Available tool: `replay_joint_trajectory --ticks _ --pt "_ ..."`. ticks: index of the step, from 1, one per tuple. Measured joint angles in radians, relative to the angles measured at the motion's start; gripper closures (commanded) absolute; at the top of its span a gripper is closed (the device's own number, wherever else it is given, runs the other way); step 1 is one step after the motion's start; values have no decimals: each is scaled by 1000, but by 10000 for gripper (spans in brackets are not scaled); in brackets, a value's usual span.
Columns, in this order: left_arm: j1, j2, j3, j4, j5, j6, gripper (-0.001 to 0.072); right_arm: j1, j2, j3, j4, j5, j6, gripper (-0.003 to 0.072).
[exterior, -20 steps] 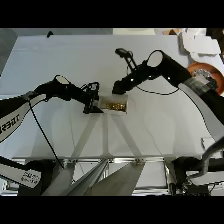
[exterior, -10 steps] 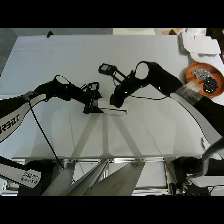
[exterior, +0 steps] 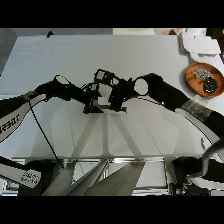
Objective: Fold the box and place the chain.
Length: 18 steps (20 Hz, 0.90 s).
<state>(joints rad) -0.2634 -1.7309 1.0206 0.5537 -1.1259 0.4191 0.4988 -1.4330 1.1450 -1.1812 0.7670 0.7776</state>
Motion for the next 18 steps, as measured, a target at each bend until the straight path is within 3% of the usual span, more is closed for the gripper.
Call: replay_joint_trajectory --ticks 3,18 --pt "0 0 0 0 0 0 432 16 5 -32 -3 -18 -1 517" --pt "0 0 0 -1 3 -3 432 27 8 -82 -9 -97 0 527"
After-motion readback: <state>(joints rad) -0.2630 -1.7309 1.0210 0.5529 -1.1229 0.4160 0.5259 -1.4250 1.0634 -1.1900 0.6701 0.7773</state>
